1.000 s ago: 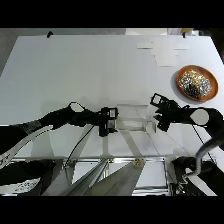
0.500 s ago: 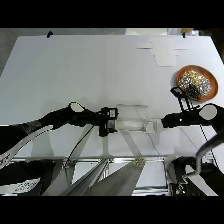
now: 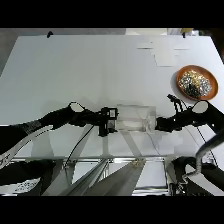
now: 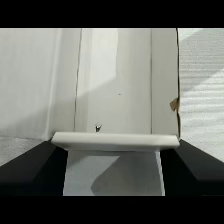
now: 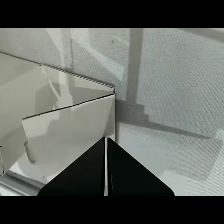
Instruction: Fold the box and place the chain.
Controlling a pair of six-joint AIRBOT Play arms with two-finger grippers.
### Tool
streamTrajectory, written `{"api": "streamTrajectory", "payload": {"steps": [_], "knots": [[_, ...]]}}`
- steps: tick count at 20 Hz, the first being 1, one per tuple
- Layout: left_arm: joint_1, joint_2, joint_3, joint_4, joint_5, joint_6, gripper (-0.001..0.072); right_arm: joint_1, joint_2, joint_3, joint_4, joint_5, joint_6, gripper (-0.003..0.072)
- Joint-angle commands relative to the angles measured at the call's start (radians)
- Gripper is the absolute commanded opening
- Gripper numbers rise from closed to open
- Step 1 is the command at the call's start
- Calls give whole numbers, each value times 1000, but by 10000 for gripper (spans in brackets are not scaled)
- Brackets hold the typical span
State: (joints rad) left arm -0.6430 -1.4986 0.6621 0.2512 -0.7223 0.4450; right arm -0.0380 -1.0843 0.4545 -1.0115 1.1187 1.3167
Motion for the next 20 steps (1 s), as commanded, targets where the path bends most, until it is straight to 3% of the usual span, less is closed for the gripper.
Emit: {"api": "streamTrajectory", "payload": {"steps": [1, 11, 17, 20], "knots": [[0, 1, 0, 0, 0, 0, 206, -2, -17, 0, -32, -10, 11, 19], [0, 1, 0, 0, 0, 0, 206, -2, 28, 0, -100, -38, 45, 19], [0, 1, 0, 0, 0, 0, 206, -2, -6, 0, 122, -63, -41, 19], [0, 1, 0, 0, 0, 0, 206, -2, 0, 0, 144, -29, -64, 19]]}}
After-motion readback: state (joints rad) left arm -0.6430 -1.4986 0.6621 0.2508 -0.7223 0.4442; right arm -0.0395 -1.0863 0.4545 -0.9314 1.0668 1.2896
